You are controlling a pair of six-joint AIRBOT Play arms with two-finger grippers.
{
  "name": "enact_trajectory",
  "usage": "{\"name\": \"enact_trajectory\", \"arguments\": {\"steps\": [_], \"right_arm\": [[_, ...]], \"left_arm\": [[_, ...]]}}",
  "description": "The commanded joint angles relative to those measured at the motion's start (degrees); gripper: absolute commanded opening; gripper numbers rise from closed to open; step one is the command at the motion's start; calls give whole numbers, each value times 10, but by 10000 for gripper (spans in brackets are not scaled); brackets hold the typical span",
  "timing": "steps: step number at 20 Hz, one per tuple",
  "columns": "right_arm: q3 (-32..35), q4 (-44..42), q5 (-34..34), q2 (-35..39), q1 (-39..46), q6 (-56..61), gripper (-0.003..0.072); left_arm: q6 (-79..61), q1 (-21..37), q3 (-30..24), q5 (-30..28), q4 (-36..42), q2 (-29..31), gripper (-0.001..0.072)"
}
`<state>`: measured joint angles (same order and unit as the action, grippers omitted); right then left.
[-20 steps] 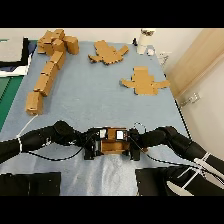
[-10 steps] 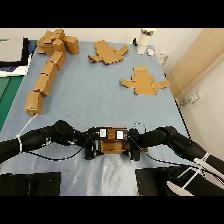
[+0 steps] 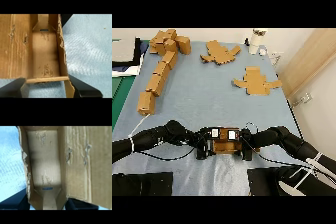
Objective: Fold the box.
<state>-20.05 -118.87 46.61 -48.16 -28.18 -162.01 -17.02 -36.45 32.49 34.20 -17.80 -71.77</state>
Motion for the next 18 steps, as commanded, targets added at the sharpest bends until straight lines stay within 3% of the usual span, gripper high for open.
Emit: {"name": "enact_trajectory", "arguments": {"steps": [1, 10, 11, 18], "right_arm": [[0, 0, 0, 0, 0, 0, 515], [0, -2, 10, 0, 0, 0, 518], [0, -7, 23, 0, 0, 0, 701], [-44, 78, 119, 0, 0, 93, 710]], "left_arm": [[0, 0, 1, 0, 0, 0, 523], [0, 0, 1, 0, 0, 0, 523], [0, 0, 1, 0, 0, 0, 523], [0, 0, 1, 0, 0, 0, 523]]}}
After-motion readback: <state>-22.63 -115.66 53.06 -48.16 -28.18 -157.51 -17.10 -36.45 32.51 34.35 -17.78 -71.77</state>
